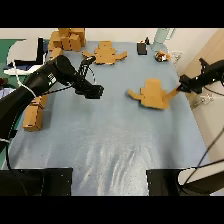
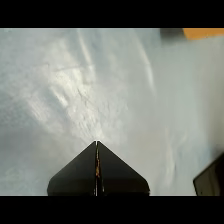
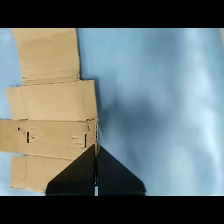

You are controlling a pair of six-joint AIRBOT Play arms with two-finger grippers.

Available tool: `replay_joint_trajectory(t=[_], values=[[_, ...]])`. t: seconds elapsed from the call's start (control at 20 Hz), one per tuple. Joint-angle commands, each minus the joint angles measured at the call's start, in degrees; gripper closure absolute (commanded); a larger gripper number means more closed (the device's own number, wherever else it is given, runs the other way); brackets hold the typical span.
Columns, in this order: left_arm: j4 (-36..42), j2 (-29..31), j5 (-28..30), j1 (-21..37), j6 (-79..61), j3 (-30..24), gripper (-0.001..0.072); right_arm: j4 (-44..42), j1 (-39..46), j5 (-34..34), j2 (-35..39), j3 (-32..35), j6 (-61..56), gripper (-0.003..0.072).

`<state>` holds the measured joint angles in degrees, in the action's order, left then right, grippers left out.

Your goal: Fold the box.

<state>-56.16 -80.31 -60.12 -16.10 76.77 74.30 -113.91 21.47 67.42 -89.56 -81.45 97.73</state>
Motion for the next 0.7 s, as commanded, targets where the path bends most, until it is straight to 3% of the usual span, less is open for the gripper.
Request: replay_joint_trajectory(t=[0.0,0.15,0.2,0.25,0.3,0.65], values=[[1.9,2.1,-5.0,0.1,-5.1,-3.6,0.0699,1.8,-3.6,-7.2,16.0,24.1,-4.9,0.0688],[2.6,5.2,-5.5,0.3,-6.8,-9.0,0.0699,1.9,-6.0,-9.5,27.0,40.2,-5.8,0.0679],[2.6,5.4,-6.3,0.3,-6.9,-9.8,0.0699,2.0,-6.0,-9.2,28.4,42.5,-5.8,0.0571],[2.6,5.3,-7.7,0.2,-7.0,-9.9,0.0698,3.0,-5.9,-9.0,28.8,43.5,-5.8,0.0345],[2.6,5.2,-8.5,0.2,-7.0,-9.9,0.0698,4.0,-5.8,-8.8,28.7,43.5,-5.8,0.0289],[2.5,5.2,-8.2,0.3,-7.0,-9.9,0.0697,5.8,-5.8,-10.7,22.4,36.7,-2.1,0.0289]])
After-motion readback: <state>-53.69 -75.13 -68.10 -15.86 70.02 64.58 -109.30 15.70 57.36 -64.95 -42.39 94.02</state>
